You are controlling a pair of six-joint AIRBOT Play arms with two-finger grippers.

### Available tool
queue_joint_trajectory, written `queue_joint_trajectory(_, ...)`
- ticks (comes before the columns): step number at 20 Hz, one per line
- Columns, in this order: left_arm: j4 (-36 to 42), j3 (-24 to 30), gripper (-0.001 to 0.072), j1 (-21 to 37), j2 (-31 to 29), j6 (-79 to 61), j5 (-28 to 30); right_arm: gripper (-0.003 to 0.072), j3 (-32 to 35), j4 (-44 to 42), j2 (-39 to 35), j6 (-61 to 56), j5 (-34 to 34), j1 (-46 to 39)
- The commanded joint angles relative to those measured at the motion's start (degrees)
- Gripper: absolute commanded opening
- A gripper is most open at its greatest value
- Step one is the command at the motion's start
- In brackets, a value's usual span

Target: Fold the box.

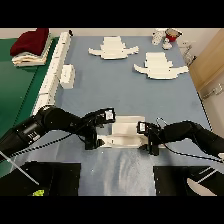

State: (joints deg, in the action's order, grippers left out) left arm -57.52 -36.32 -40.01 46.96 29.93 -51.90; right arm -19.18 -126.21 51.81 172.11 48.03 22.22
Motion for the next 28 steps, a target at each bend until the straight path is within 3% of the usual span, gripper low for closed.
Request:
queue_joint_trajectory(1, 5.9, 4.6, 0.0708, 3.7, 1.4, -13.3, 3.2, 0.0464, 0.0, 0.0, 0.0, 0.0, 0.0, 0.0)
queue_joint_trajectory(4, 12.9, 6.9, 0.0708, 3.7, 5.1, -23.3, 6.6, 0.0464, 0.0, 0.0, 0.0, 0.0, 0.0, 0.0)
queue_joint_trajectory(12, 20.3, 7.1, 0.0688, 3.6, 12.9, -29.9, 11.0, 0.0464, 0.0, 0.0, 0.0, 0.0, 0.0, 0.0)
queue_joint_trajectory(13, 21.5, 7.1, 0.0574, 3.5, 13.8, -31.1, 11.0, 0.0464, 0.0, 0.0, 0.0, 0.0, 0.0, 0.0)
queue_joint_trajectory(14, 22.4, 7.1, 0.0529, 3.5, 14.4, -32.4, 10.9, 0.0464, 0.0, 0.0, 0.0, 0.0, 0.0, 0.0)
queue_joint_trajectory(16, 23.6, 7.1, 0.0527, 2.9, 15.2, -33.3, 11.0, 0.0464, 0.0, 0.0, 0.0, 0.0, 0.0, 0.0)
queue_joint_trajectory(17, 24.0, 7.1, 0.0442, 2.4, 15.2, -33.2, 11.0, 0.0464, 0.0, 0.0, 0.0, 0.0, 0.0, 0.0)
queue_joint_trajectory(18, 24.0, 7.1, 0.0225, 2.1, 15.2, -33.6, 10.8, 0.0464, 0.0, 0.0, 0.0, 0.0, 0.0, 0.0)
queue_joint_trajectory(19, 24.0, 7.1, 0.0168, 1.6, 15.2, -33.6, 10.9, 0.0464, 0.0, 0.0, 0.0, 0.0, 0.0, 0.0)
queue_joint_trajectory(24, 25.4, 7.0, 0.0167, 1.4, 15.2, -33.9, 13.5, 0.0464, 0.0, 0.0, 0.0, 0.0, 0.0, 0.0)
queue_joint_trajectory(28, 32.0, 7.0, 0.0167, 0.0, 15.9, -38.6, 14.0, 0.0464, 0.0, 0.0, 0.0, 0.0, 0.0, 0.0)
